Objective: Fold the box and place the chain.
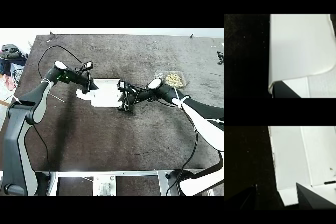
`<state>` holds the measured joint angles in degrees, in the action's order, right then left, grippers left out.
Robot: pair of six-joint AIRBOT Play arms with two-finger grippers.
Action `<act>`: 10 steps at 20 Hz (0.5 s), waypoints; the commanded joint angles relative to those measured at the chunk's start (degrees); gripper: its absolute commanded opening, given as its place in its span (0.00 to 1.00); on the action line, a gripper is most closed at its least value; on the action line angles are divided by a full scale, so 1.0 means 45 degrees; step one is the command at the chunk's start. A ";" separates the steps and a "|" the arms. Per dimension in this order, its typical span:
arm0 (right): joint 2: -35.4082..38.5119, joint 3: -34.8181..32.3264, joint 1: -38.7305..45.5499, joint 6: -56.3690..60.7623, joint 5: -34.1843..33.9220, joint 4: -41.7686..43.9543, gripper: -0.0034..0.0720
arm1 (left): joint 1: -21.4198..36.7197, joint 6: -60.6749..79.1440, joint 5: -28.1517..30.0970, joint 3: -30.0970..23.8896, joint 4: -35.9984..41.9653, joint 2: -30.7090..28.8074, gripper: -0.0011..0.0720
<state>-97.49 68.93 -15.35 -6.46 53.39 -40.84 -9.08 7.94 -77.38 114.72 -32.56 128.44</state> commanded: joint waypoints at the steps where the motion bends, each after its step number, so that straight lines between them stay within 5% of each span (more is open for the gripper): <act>1: -0.0194 -0.0005 -0.0189 -0.0340 -0.0986 -0.0121 0.78 | -0.0010 0.0005 0.0010 -0.0005 0.0000 0.0000 0.03; 10: -0.0364 0.0000 -0.0889 -0.0656 -0.2914 -0.1209 0.74 | -0.0010 0.0005 0.0010 -0.0005 0.0000 0.0000 0.03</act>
<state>-99.22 68.93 -18.55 -9.34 43.88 -44.91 -9.08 7.97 -77.36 114.72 -32.53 128.44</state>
